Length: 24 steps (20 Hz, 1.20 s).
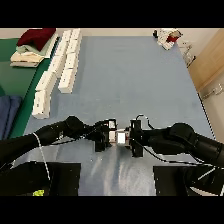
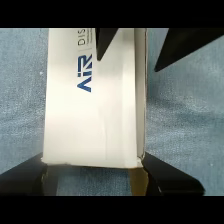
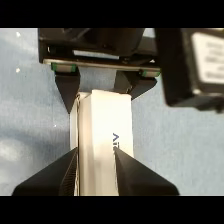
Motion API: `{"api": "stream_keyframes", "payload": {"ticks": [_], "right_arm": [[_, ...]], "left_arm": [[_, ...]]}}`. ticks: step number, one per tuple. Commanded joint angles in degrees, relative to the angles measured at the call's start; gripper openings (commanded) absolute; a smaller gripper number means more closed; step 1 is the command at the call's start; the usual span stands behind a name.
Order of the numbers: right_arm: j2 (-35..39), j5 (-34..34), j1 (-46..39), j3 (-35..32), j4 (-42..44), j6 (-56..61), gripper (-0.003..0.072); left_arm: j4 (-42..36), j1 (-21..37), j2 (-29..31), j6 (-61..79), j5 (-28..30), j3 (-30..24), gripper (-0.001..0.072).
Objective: Fold the box.
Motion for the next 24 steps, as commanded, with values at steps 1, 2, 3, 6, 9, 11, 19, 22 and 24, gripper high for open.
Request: {"api": "stream_keyframes", "payload": {"ticks": [1, 2, 3, 6, 9, 11, 19, 22, 24], "right_arm": [[2.8, 0.0, 0.0, 0.0, 2.6, 4.3, 0.0366], [3.7, 0.0, 0.0, -0.1, 3.6, 7.8, 0.0366], [4.5, 0.6, 0.0, -0.7, 5.9, 9.4, 0.0365], [7.3, 8.7, -0.9, -6.5, 16.2, 10.5, 0.0166], [11.0, 21.1, -0.9, -14.2, 18.7, 18.5, 0.0004], [12.2, 27.5, -0.9, -17.9, 18.7, 23.9, 0.0004], [7.4, 30.8, -0.8, -20.8, 18.7, 26.5, 0.0004], [5.7, 29.9, 1.1, -20.8, 18.7, 27.5, 0.0004], [4.7, 29.9, 1.6, -20.9, 18.7, 27.5, 0.0004]], "left_arm": [[0.0, 0.0, 0.0, 0.0, 0.0, 0.0, 0.0470], [0.0, 0.0, 0.0, 0.0, 0.0, 0.0, 0.0470], [0.0, 0.0, 0.0, 0.0, 0.0, 0.0, 0.0470], [0.0, 0.0, 0.0, 0.0, 0.0, 0.0, 0.0470], [0.0, 0.0, 0.0, 0.0, 0.0, 0.0, 0.0470], [0.0, 0.0, 0.0, 0.0, 0.0, 0.0, 0.0470], [0.0, 0.0, 0.0, 0.0, 0.0, 0.0, 0.0470], [0.0, 0.0, 0.0, 0.0, 0.0, 0.0, 0.0470], [0.0, 0.0, 0.0, 0.0, 0.0, 0.0, 0.0470]]}}
